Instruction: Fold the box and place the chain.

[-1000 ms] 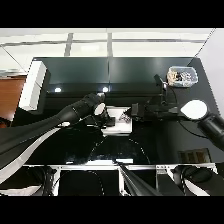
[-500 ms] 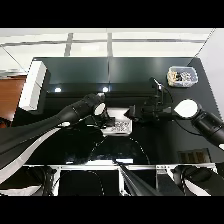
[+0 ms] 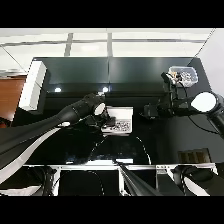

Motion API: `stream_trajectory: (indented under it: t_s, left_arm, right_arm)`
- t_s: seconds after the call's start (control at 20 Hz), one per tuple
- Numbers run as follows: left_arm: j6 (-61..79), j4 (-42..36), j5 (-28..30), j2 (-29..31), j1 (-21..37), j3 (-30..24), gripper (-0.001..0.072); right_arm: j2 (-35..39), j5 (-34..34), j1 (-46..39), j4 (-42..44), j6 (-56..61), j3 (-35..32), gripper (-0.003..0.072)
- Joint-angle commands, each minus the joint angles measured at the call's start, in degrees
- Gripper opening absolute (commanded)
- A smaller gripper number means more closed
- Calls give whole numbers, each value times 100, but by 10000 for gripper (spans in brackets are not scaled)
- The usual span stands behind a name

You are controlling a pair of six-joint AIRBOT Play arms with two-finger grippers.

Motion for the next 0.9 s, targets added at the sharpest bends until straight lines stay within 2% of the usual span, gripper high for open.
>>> stream_trajectory:
  t_s: [0.0,0.05,0.15,0.3,0.4,0.5,0.55,0.6,0.7,0.75,0.85]
  left_arm:
    - [0,-46,-271,61,-37,155,376]
    - [35,-17,-319,177,-61,262,523]
    - [490,120,-310,627,-140,308,530]
    - [669,1132,-879,1567,-212,90,530]
    - [664,1829,-1104,2273,74,-503,529]
    - [1032,1613,-1086,2874,776,-1381,529]
    - [1408,1165,-841,3108,1204,-1893,529]
    - [2197,389,-435,3261,1641,-2371,529]
    - [4487,-1537,343,3311,2317,-3049,529]
    - [5899,-2481,662,3309,2529,-3298,528]
    - [8260,-3635,1178,3309,2618,-3543,530]
  right_arm:
    - [42,111,-52,-157,-92,20,281]
    - [42,68,-52,-160,-101,20,281]
    - [42,-42,-52,-157,-101,20,281]
    - [42,-125,-52,-157,-101,20,280]
    - [42,-162,-52,-164,-98,20,281]
    - [42,-199,-52,-162,-98,20,281]
    - [42,-212,-52,-162,-98,20,280]
    - [42,-225,-52,-162,-98,20,281]
    - [42,-284,-52,-160,-94,20,280]
    - [42,-306,-52,-153,-90,20,280]
    - [42,-304,-52,-155,-55,20,280]
